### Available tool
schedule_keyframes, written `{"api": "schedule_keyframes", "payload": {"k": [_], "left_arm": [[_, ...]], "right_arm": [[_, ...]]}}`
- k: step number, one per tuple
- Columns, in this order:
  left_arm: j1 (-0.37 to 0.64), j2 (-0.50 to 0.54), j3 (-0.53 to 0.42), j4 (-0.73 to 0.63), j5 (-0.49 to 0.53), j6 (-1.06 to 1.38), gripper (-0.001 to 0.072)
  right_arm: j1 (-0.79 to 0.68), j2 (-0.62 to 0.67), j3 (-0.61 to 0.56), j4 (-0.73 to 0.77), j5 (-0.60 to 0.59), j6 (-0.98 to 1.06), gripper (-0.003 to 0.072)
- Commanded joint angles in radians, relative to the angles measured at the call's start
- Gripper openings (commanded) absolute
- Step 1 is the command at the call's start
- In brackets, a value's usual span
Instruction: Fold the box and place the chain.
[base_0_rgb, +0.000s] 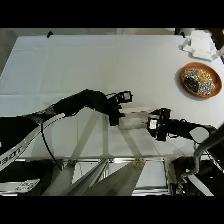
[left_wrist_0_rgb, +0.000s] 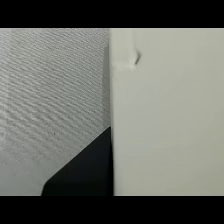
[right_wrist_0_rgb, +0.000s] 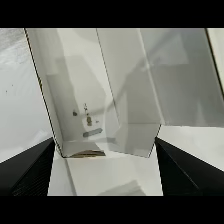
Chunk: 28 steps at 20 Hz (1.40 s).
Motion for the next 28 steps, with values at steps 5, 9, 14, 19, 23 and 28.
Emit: {"api": "schedule_keyframes", "payload": {"k": [5,9,14,19,23,28], "left_arm": [[0.000,-0.001,0.000,0.000,0.000,0.000,0.0013],[0.000,-0.001,0.000,0.000,0.000,0.000,0.0013],[0.000,-0.001,0.000,0.000,0.000,0.000,0.0013],[0.000,-0.001,0.000,0.000,0.000,0.000,0.0013],[0.000,-0.001,0.000,0.000,0.000,0.000,0.0013],[0.000,-0.001,0.000,0.000,0.000,0.000,0.0013]], "right_arm": [[-0.108,-0.145,0.063,0.164,0.041,-0.204,0.0703],[-0.156,-0.195,0.101,0.195,0.052,-0.232,0.0703],[-0.156,-0.250,0.103,0.262,0.074,-0.343,0.0703],[-0.156,-0.304,0.103,0.285,0.100,-0.406,0.0702],[-0.156,-0.352,0.103,0.293,0.101,-0.420,0.0701],[-0.153,-0.390,0.102,0.286,0.170,-0.420,0.0670]]}}
